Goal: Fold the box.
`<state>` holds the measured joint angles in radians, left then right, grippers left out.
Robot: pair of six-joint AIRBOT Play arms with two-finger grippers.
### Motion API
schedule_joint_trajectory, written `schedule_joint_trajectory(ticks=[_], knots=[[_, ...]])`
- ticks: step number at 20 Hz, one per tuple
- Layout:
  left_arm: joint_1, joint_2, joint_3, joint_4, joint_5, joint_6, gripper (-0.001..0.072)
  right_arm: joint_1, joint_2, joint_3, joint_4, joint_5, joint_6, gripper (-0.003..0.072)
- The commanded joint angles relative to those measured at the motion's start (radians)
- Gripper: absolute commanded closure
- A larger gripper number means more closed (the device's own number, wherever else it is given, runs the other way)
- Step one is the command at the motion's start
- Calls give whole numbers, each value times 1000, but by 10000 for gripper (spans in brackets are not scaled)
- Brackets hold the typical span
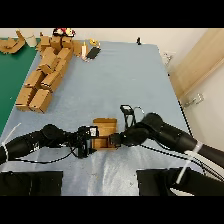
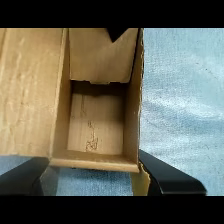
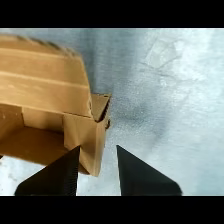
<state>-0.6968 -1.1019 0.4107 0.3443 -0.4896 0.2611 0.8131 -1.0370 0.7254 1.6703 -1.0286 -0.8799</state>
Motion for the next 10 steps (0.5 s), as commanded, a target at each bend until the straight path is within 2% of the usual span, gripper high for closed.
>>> schedule_joint_trajectory(ticks=[1,4,5,10], knots=[[0,0,1,0,0,0,112,75,-123,143,-140,-130,177,347],[0,0,1,0,0,0,112,100,-231,239,-140,-193,208,342],[0,0,1,0,0,0,112,106,-259,262,-140,-212,222,310],[0,0,1,0,0,0,112,109,-347,325,-129,-314,255,304]])
